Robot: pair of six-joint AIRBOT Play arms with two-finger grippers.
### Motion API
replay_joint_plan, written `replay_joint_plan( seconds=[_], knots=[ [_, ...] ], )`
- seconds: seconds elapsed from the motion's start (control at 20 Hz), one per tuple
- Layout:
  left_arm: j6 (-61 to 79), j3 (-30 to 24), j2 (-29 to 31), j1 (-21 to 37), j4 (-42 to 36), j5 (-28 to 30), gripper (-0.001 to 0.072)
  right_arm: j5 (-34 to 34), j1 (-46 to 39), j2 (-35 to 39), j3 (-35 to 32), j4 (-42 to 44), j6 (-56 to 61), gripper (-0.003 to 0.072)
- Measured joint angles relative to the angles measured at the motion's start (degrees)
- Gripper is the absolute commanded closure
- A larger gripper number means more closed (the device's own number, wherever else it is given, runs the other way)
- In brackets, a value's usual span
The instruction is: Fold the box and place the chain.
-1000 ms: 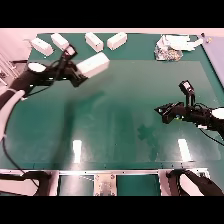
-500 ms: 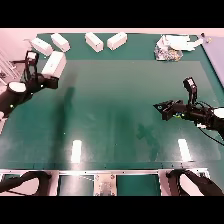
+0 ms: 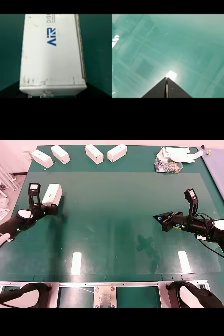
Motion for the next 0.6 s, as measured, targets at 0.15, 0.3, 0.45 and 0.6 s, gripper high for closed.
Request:
replay_joint_plan(
  seconds=[0.15,0.3,0.45,0.6],
  knots=[
    [0.2,-0.2,-0.6,0.0,0.0,-0.1,0.0032,0.0,0.0,0.0,0.0,0.2,-0.1,0.0679],
    [0.4,-0.3,-0.8,0.0,0.4,-0.2,0.0026,0.0,0.0,0.0,0.0,1.1,-0.2,0.0379],
    [0.4,-0.3,0.6,0.0,1.3,-1.7,0.0027,0.0,0.0,0.1,0.1,2.7,-0.3,0.0387],
    [0.5,-0.4,6.3,0.0,2.7,-4.1,0.0030,0.0,0.0,1.7,1.1,3.7,-0.3,0.0525]
  ],
)
